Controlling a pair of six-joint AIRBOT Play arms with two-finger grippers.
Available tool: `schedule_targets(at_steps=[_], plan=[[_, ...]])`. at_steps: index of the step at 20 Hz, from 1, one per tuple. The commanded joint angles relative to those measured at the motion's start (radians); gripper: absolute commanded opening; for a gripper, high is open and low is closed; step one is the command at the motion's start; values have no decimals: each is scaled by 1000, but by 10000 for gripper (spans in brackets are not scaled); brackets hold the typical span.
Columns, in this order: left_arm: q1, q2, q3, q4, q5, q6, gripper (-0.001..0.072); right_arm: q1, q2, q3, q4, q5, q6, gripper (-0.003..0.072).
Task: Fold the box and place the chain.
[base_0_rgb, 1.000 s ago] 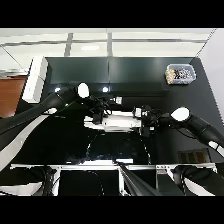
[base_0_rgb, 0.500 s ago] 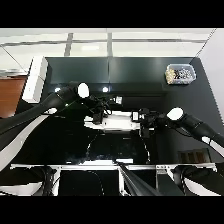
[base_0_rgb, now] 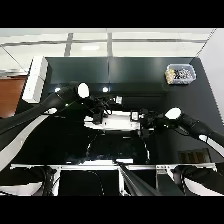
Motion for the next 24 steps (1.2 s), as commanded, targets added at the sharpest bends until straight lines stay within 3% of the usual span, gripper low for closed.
schedule_targets(at_steps=[1, 10, 11, 12, 16, 17, 18, 19, 24], plan=[[-1, 0, 0, -1, -2, 0, 26, 0, -13, -1, 2, -3, 0, 626], [-1, 0, 0, -3, -1, 0, 27, 0, -18, 0, 2, -12, 3, 625], [-1, 0, 0, -3, -1, 0, 27, 0, -18, 0, 2, -12, 3, 585], [-1, 0, 0, -3, -1, 0, 27, 0, -18, 0, 1, -12, 3, 455], [-1, 0, 2, -3, -4, -14, 54, 0, -18, 0, 1, -12, 3, 445], [-1, 2, 9, -2, -6, -57, 255, 0, -18, 0, 1, -12, 3, 445], [0, 4, 21, 2, -17, -83, 569, 0, -18, 0, 1, -12, 3, 444], [0, 6, 38, 20, -36, -123, 720, 0, -18, 0, 1, -12, 3, 444], [49, 79, 94, 249, -236, -402, 720, 0, -18, 0, -10, 6, -5, 443]])
